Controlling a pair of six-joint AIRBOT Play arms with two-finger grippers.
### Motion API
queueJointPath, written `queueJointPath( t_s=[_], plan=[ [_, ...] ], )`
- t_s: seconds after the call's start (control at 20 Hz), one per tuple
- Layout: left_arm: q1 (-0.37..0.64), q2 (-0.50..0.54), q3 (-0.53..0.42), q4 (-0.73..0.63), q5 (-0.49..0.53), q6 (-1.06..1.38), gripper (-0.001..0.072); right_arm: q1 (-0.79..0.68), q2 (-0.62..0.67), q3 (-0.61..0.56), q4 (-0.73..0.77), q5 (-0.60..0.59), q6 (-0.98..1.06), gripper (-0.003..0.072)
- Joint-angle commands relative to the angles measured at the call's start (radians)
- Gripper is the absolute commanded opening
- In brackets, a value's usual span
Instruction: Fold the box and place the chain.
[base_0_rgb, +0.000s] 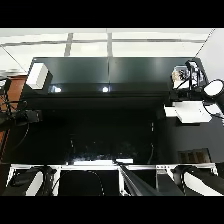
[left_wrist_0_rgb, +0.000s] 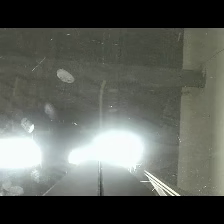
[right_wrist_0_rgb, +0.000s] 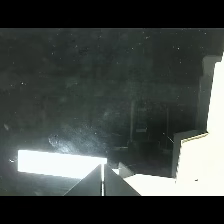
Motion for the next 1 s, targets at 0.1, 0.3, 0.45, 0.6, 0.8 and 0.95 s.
queueJointPath(
  t_s=[0.1, 0.3, 0.45, 0.6, 0.8, 0.95],
  plan=[
    [-0.001, 0.000, 0.000, 0.000, 0.000, 0.000, 0.0031, 0.000, 0.000, 0.000, 0.000, 0.000, 0.000, 0.0012],
    [-0.001, 0.000, 0.000, 0.000, 0.000, 0.000, 0.0031, 0.000, 0.000, 0.000, 0.000, 0.000, 0.000, 0.0012],
    [-0.001, 0.000, 0.000, 0.000, 0.000, 0.000, 0.0031, 0.000, 0.000, 0.000, 0.000, 0.000, 0.000, 0.0012],
    [-0.001, 0.000, -0.001, -0.004, 0.028, 0.000, 0.0031, 0.000, 0.000, 0.000, 0.019, -0.023, 0.000, 0.0012],
    [-0.001, -0.008, -0.003, -0.043, 0.215, -0.001, 0.0032, 0.000, -0.002, 0.000, 0.125, -0.097, 0.000, 0.0014],
    [-0.023, -0.075, -0.014, -0.137, 0.455, 0.003, 0.0596, -0.004, -0.003, 0.008, 0.063, -0.187, 0.002, 0.0720]
  ],
)
